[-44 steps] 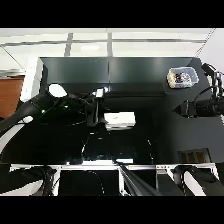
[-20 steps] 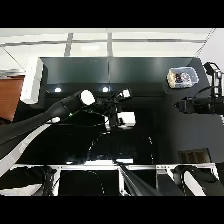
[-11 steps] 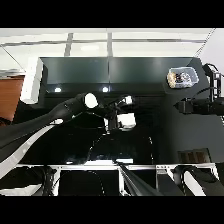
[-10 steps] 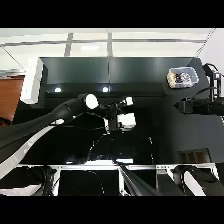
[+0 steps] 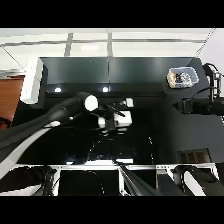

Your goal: Fold the box and place the chain.

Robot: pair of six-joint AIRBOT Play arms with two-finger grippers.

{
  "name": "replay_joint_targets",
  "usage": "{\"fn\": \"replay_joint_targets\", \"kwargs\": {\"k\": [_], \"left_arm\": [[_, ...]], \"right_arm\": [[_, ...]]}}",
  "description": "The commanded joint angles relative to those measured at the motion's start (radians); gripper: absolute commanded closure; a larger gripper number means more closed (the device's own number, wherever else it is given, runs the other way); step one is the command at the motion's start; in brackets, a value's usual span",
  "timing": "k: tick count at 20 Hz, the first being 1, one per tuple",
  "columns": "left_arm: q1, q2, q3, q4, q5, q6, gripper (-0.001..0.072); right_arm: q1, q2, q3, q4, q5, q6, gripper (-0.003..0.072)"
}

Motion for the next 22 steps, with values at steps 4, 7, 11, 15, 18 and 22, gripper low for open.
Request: {"fn": "replay_joint_targets", "kwargs": {"k": [4, 7, 11, 15, 18, 22], "left_arm": [[0.467, 0.195, -0.068, 0.378, -0.356, -0.558, 0.0342], [0.788, 0.218, -0.095, 0.431, -0.403, -0.706, 0.0342], [1.066, 0.221, -0.095, 0.466, -0.470, -0.711, 0.0342], [1.242, 0.224, -0.113, 0.396, -0.359, -0.677, 0.0341], [1.258, 0.233, -0.179, 0.264, -0.200, -0.453, 0.0342], [1.215, 0.226, -0.213, 0.218, -0.004, -0.385, 0.0342]], "right_arm": [[0.000, 0.001, -0.005, 0.002, 0.013, 0.002, 0.0677], [0.000, 0.001, -0.024, 0.002, 0.008, 0.002, 0.0678], [0.000, 0.001, -0.052, 0.002, 0.000, 0.003, 0.0677], [0.000, 0.001, -0.069, 0.004, -0.008, 0.022, 0.0678], [0.000, 0.001, -0.069, 0.026, -0.025, 0.030, 0.0678], [0.000, 0.001, -0.070, 0.067, -0.043, 0.050, 0.0678]]}}
